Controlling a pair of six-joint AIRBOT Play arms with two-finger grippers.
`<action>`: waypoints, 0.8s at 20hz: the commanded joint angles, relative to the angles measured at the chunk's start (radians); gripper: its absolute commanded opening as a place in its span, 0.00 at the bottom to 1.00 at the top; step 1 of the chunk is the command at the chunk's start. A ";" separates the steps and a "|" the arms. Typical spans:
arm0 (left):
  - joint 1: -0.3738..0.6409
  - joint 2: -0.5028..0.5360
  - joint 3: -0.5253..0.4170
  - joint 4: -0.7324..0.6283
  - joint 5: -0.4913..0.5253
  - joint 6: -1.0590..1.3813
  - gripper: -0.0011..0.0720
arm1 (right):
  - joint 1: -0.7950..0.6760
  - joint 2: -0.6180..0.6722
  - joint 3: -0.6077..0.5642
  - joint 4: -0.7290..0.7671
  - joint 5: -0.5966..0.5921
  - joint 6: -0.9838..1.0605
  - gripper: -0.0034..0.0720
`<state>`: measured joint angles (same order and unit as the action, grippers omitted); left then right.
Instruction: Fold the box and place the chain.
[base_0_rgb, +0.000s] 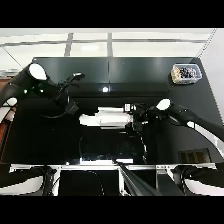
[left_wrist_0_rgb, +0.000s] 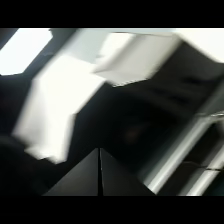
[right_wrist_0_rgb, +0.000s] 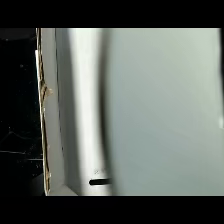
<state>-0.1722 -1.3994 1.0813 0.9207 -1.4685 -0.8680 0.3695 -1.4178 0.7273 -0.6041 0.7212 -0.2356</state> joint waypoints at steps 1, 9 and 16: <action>0.000 0.006 -0.167 -0.439 0.121 0.093 0.05 | 0.001 0.000 0.000 0.001 0.000 0.000 0.12; -0.154 -0.040 -0.193 -0.446 0.757 0.215 0.05 | 0.001 0.000 0.000 0.001 -0.001 0.001 0.12; -0.188 -0.097 -0.178 -0.206 0.678 0.067 0.05 | 0.001 0.000 0.000 0.001 -0.001 0.001 0.12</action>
<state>-0.3492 -1.4849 0.9001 0.6418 -0.7918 -0.7696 0.3695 -1.4178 0.7277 -0.6037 0.7204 -0.2352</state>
